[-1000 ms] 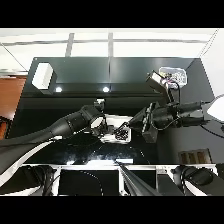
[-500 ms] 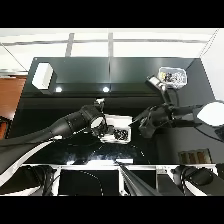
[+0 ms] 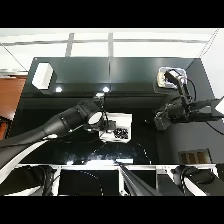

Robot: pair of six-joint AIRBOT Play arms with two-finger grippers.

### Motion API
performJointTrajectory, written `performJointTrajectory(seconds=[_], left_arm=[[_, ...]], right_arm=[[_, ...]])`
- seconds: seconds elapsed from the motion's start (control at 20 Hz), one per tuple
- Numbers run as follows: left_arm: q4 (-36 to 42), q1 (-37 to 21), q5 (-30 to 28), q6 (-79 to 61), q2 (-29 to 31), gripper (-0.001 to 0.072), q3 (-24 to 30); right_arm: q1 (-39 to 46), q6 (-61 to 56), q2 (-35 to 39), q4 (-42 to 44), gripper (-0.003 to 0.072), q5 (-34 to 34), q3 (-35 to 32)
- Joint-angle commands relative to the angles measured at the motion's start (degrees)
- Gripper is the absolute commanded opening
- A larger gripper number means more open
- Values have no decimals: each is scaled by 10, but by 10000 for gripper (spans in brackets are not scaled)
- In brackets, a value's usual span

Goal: Fold the box and place the chain.

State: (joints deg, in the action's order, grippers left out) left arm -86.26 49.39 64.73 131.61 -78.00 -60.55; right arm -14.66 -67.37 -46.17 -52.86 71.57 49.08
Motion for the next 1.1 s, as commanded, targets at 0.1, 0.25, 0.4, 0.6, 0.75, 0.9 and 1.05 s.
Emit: performJointTrajectory(seconds=[0.1,0.25,0.4,0.6,0.75,0.9,1.05], left_arm=[[0,-76,74,-223,110,543,-19],[36,-166,126,-405,194,543,-8],[185,-293,114,-589,233,543,55],[528,-457,65,-899,209,543,212],[552,-475,37,-1126,169,718,291],[528,-454,19,-1352,132,716,304],[520,-403,-75,-1491,115,714,304]], right_arm=[[7,-2,1,-1,433,12,1],[7,-2,1,-2,433,14,1],[7,-2,1,-2,433,12,1],[7,-4,1,-3,433,13,1],[7,-14,1,-3,433,12,1],[7,-23,1,-3,433,2,1],[6,-29,1,-1,433,-12,1]])
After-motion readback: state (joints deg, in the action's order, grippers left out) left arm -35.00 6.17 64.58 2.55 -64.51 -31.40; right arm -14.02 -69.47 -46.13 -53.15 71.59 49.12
